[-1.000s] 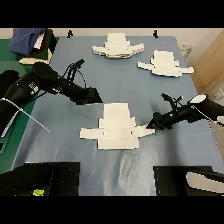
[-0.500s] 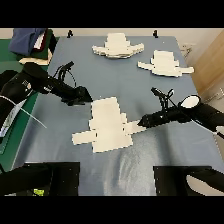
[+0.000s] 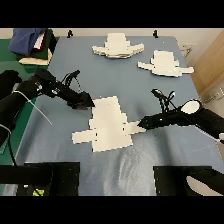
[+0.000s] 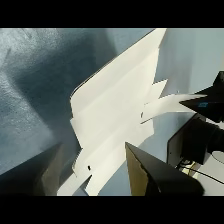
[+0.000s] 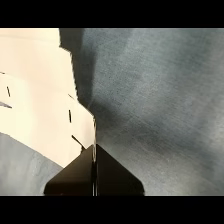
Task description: Fold the box.
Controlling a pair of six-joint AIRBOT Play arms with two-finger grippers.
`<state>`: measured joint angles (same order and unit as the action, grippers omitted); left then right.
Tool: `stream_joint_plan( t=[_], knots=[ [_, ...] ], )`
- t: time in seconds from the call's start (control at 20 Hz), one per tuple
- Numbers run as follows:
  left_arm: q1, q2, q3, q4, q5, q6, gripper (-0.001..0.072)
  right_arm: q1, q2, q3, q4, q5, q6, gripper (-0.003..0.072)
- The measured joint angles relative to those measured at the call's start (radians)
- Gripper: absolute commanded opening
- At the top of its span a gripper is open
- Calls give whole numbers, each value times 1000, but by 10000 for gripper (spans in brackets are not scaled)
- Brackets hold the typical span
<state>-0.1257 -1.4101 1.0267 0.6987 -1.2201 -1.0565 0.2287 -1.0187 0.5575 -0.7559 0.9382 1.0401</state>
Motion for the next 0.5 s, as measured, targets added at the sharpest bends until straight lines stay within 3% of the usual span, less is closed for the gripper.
stream_joint_plan(
  t=[0.45,0.5],
  knots=[
    [-10,-154,1,-174,-33,190,580,1,3,-3,-4,-13,7,2],
    [-14,-166,1,-188,-35,211,430,1,3,-3,-4,-13,8,2]
  ],
)
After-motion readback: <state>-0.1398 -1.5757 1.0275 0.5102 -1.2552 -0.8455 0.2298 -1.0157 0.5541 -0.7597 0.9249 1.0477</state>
